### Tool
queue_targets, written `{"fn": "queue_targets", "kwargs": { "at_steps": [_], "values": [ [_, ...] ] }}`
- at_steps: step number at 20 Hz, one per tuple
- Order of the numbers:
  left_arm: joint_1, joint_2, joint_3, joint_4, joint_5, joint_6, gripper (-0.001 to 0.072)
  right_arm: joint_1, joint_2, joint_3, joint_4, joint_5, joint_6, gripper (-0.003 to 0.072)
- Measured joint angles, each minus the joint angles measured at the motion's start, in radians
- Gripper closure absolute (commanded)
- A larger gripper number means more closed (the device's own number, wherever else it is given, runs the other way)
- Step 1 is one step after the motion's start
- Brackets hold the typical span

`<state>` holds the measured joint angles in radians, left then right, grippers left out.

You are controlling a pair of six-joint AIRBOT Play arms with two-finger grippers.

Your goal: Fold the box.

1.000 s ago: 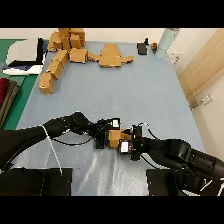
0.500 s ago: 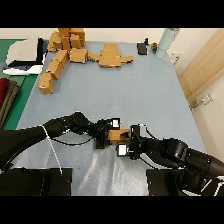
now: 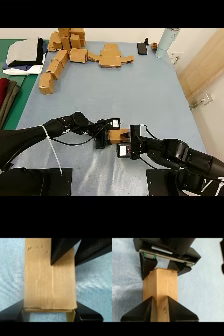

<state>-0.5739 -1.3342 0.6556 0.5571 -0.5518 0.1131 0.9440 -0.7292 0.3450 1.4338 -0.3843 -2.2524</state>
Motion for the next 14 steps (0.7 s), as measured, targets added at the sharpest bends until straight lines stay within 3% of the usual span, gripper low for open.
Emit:
{"fn": "queue_targets", "kwargs": {
  "at_steps": [1, 11, 14],
  "values": [
    [0.0, 0.0, 0.0, 0.0, 0.0, 0.0, 0.0246, 0.0, 0.008, 0.0, 0.0, -0.002, 0.0, 0.054],
    [0.0, 0.0, 0.0, 0.0, 0.001, 0.001, 0.0246, 0.0, 0.049, 0.0, 0.002, -0.01, 0.0, 0.0566],
    [0.0, 0.0, 0.0, 0.001, 0.001, 0.002, 0.0246, 0.0, 0.05, 0.0, 0.002, -0.012, 0.0, 0.061]
  ]
}}
